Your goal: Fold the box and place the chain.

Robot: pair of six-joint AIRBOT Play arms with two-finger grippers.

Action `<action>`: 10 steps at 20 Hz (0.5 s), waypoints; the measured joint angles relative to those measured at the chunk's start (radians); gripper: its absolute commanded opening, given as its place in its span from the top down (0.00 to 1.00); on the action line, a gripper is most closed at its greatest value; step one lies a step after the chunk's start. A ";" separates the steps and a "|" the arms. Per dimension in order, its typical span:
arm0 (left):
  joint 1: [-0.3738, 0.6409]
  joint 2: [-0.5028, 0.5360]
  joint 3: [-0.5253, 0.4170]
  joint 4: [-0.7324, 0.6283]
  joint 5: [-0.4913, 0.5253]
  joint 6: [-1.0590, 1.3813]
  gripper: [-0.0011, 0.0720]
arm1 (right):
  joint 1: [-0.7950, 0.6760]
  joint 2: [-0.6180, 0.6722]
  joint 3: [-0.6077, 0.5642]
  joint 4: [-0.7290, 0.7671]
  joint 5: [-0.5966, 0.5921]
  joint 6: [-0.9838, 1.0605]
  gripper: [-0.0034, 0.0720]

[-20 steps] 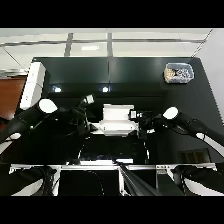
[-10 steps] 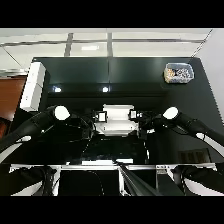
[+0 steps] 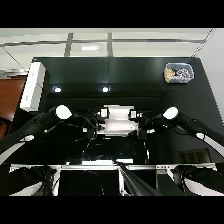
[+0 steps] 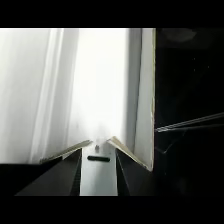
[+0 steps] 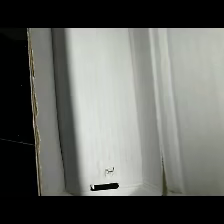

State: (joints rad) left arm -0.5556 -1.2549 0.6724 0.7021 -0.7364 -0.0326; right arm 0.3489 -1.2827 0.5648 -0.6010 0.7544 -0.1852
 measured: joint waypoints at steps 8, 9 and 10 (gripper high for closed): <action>0.000 -0.039 0.000 -0.075 0.024 0.003 0.49 | 0.000 0.000 0.000 0.001 0.000 0.002 0.88; 0.001 -0.039 0.000 -0.076 0.023 0.002 0.65 | 0.000 0.000 0.000 0.001 0.000 0.002 0.88; 0.002 -0.039 0.000 -0.076 0.026 0.003 0.73 | 0.000 0.000 0.000 0.001 0.000 0.002 0.88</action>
State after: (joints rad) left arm -0.5537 -1.2938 0.6724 0.6266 -0.7109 -0.0296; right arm 0.3489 -1.2827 0.5648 -0.5999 0.7544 -0.1833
